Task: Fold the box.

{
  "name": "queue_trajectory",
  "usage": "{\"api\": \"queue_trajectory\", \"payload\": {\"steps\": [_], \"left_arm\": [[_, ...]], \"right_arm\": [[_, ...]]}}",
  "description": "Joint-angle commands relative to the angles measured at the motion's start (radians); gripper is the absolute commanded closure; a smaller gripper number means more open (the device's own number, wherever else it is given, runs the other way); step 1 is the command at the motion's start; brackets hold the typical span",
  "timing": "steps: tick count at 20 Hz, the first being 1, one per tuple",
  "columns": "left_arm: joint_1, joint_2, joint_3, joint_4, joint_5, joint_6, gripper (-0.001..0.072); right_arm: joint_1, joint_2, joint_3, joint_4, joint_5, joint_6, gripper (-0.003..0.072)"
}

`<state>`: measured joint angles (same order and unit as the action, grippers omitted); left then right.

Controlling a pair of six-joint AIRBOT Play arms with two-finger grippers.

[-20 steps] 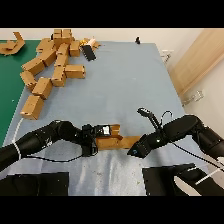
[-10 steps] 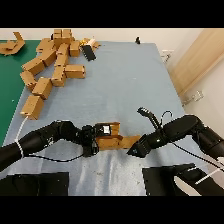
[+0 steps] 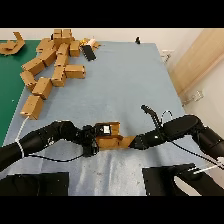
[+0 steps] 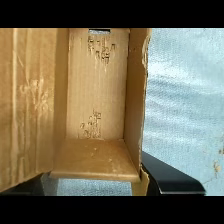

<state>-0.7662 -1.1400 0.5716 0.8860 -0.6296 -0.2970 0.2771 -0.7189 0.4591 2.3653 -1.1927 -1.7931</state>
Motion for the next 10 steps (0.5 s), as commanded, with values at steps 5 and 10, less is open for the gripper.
{"api": "queue_trajectory", "payload": {"steps": [5,10], "left_arm": [[-0.001,-0.001,0.001,0.0,-0.003,-0.003,0.0185],[-0.001,-0.001,0.001,0.0,-0.002,-0.003,0.0184]], "right_arm": [[0.089,-0.137,0.058,0.285,0.234,-0.138,0.0682],[0.129,-0.31,0.126,0.284,0.334,-0.257,0.0683]]}}
